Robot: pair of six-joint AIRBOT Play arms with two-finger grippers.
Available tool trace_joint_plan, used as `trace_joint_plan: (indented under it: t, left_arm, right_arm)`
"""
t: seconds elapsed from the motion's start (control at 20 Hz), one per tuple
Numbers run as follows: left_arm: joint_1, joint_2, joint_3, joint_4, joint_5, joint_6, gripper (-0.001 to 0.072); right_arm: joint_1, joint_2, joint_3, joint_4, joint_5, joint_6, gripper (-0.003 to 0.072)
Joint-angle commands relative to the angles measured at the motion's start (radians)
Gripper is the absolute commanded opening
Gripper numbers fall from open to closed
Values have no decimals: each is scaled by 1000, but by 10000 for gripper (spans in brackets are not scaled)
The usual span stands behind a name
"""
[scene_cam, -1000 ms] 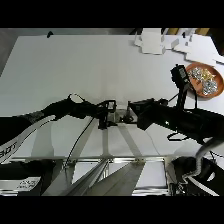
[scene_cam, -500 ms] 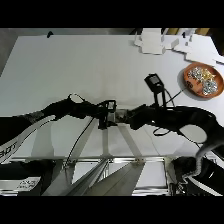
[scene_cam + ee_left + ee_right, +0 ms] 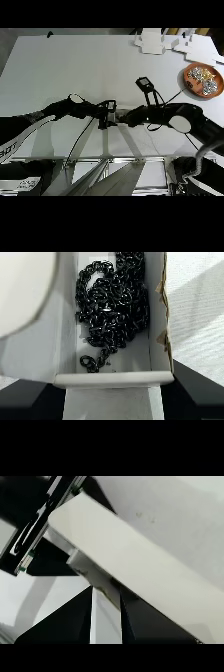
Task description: Fold the box and place the chain.
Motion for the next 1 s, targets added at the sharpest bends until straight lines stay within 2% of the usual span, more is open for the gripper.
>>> trace_joint_plan:
  t: [0.0,0.15,0.25,0.3,0.4,0.5,0.6,0.65,0.75,0.95]
  left_arm:
    - [0,0,0,0,0,0,154]
    - [0,0,0,0,0,0,154]
    - [0,0,0,0,0,0,154]
    - [0,0,0,0,0,0,154]
    - [0,0,0,0,0,0,154]
    - [0,0,0,0,0,0,154]
    - [0,0,0,0,0,0,154]
    - [0,0,0,0,0,0,154]
    - [0,0,0,0,0,0,154]
    - [0,0,0,0,0,0,154]
  right_arm:
    - [-106,-5,93,-8,97,-11,239]
    - [-254,-5,145,-47,122,-13,230]
    - [-340,-14,145,-133,169,-12,106]
    - [-378,-24,144,-176,209,-11,76]
    - [-439,-55,141,-224,278,-11,76]
    - [-483,-89,120,-233,296,-8,76]
    - [-497,-123,94,-233,287,-6,85]
    - [-497,-141,87,-233,287,-7,122]
    - [-497,-180,83,-233,285,-7,246]
    - [-497,-222,63,-232,254,4,250]
